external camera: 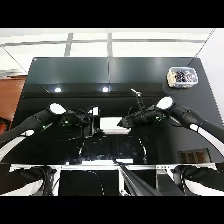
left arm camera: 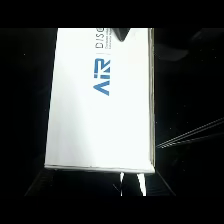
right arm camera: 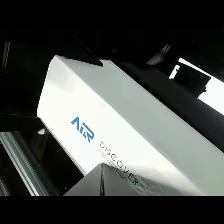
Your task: Fold the box and place the chain.
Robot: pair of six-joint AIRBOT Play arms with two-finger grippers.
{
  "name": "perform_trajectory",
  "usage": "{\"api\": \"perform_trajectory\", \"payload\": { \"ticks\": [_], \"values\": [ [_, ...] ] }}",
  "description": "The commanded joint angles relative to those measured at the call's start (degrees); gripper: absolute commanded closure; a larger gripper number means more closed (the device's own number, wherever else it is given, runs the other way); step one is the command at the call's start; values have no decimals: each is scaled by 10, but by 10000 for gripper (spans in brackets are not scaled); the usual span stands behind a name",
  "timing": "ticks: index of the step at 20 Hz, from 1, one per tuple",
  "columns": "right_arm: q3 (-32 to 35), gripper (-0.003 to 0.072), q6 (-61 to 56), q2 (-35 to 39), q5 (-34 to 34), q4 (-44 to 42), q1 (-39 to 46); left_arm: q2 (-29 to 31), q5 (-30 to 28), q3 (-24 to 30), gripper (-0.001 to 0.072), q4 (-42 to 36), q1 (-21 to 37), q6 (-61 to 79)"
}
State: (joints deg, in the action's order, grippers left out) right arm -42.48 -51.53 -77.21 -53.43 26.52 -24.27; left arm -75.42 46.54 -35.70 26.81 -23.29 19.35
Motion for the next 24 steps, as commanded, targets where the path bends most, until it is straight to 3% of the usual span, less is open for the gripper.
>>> {"api": "perform_trajectory", "payload": {
  "ticks": [1,5,6,7,11,14,20,24],
  "values": [
    [-2,673,-3,14,-12,10,1,0,7,0,367,-5,0,-3],
    [-31,673,-1,106,-100,36,64,5,9,-2,353,-3,0,-14],
    [-34,673,-2,138,-123,47,93,12,9,-3,218,6,0,-32],
    [-34,673,-8,168,-144,59,122,24,6,-4,-10,21,0,-51],
    [-34,673,-49,269,-216,147,231,109,24,-13,-9,161,1,-203],
    [-33,673,-62,289,-219,175,269,130,53,-66,-1,180,-11,-314],
    [-31,672,-70,289,-166,171,269,-19,76,-241,-1,217,-102,-420],
    [-31,673,-70,289,-168,171,269,-80,97,-268,-1,220,-111,-442]
  ]
}}
